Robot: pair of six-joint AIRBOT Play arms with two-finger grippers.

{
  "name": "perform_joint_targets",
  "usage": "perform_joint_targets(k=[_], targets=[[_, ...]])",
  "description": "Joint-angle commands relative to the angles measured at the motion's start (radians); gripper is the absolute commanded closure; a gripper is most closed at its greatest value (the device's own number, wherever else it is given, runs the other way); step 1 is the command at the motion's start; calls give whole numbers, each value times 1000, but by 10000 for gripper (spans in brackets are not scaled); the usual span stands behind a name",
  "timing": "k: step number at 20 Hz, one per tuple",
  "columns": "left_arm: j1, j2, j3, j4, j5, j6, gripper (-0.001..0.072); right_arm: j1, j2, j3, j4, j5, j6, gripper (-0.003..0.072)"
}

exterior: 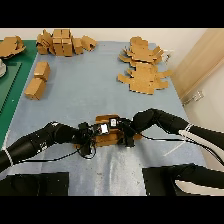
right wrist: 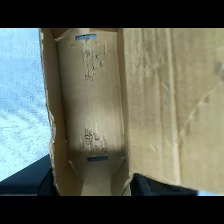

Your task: Fold the box.

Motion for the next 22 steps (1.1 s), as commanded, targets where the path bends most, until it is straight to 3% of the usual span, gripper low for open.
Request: perform_joint_targets(k=[1, 7, 8, 9, 22], targets=[[1, 1, 2, -1, 2, 1, 485, 0, -1, 0, 1, 0, 0, 244], [2, 3, 9, 9, 18, 4, 488, 0, -1, 0, 0, 0, 0, 243], [1, 3, 13, 9, 18, 3, 653, 0, -1, 0, 0, 0, 0, 243], [1, 3, 14, 9, 19, 3, 678, 0, -1, 0, 0, 0, 0, 243], [0, -16, 14, -97, 45, 5, 698, 0, -1, 0, 1, 0, 0, 243]])
